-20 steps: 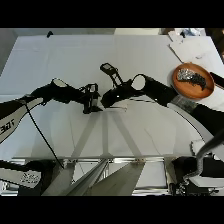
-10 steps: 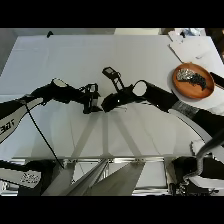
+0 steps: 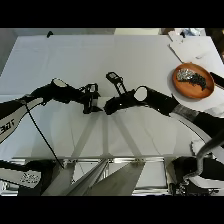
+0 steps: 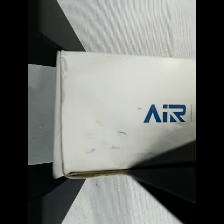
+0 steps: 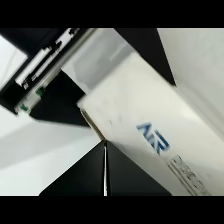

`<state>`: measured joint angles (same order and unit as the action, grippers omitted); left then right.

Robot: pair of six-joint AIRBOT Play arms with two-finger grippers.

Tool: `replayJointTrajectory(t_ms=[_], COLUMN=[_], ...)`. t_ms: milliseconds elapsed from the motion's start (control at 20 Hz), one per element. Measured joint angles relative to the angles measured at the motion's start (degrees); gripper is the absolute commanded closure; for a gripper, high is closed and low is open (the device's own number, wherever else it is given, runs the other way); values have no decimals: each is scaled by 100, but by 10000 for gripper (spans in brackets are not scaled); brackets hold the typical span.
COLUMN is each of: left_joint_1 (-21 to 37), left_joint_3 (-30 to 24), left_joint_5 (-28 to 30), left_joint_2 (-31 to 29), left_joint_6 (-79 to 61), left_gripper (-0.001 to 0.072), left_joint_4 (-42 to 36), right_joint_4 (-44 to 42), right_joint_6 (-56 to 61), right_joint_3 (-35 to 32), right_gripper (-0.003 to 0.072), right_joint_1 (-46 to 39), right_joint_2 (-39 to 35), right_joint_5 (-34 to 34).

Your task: Fold the box and place the chain.

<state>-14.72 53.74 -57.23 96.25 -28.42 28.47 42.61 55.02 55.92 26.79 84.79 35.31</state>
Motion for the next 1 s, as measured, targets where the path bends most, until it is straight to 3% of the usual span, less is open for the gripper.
replayJointTrajectory(t_ms=[250, 550, 750, 1000], left_joint_1=[2, 0, 2, 2], left_joint_3=[0, 0, 0, 0], left_joint_5=[-2, -2, 0, -4], left_joint_2=[0, 0, 0, 0], left_joint_6=[-2, 0, 0, 0], left_gripper=[495, 495, 495, 496], left_joint_4=[0, 0, 0, -13], right_joint_4=[723, 2951, 4050, 4487], right_joint_6=[278, 1574, 2540, 2918], right_joint_3=[11, 9, 7, 7], right_gripper=[674, 674, 674, 674], right_joint_1=[-433, -1491, -2260, -2868], right_joint_2=[-925, -2055, -2371, -2465], right_joint_5=[-201, 356, 905, 1513])
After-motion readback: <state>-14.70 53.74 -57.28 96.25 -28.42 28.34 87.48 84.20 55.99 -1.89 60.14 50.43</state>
